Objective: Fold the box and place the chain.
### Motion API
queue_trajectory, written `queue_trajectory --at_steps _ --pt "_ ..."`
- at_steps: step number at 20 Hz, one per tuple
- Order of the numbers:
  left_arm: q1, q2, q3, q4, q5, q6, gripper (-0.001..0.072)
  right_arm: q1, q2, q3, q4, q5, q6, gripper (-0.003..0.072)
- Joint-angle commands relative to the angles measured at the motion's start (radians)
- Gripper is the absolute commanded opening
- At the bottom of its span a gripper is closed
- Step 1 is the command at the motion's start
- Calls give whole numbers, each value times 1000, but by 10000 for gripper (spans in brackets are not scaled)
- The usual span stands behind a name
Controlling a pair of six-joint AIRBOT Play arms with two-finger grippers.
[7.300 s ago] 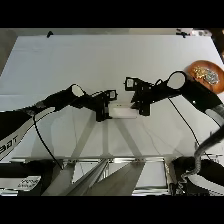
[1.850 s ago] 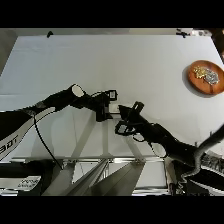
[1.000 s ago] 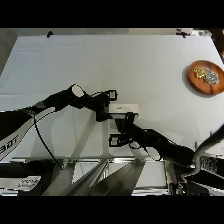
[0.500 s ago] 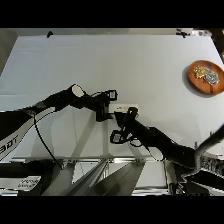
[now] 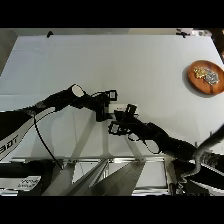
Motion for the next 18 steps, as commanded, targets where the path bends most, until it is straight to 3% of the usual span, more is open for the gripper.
queue_trajectory --at_steps 1,7,12,16,18 --pt "0 1 0 -1 0 -2 352 -6 -23 11 4 108 -22 8" --pt "0 1 0 -1 0 -2 352 -6 -18 11 4 76 -29 8" --pt "0 1 0 -1 0 -2 352 -6 98 11 26 6 -39 8" --pt "0 1 0 -1 0 -2 352 -6 255 11 332 174 -198 7" --pt "0 1 0 -1 0 -2 352 -40 329 9 425 184 -242 7"
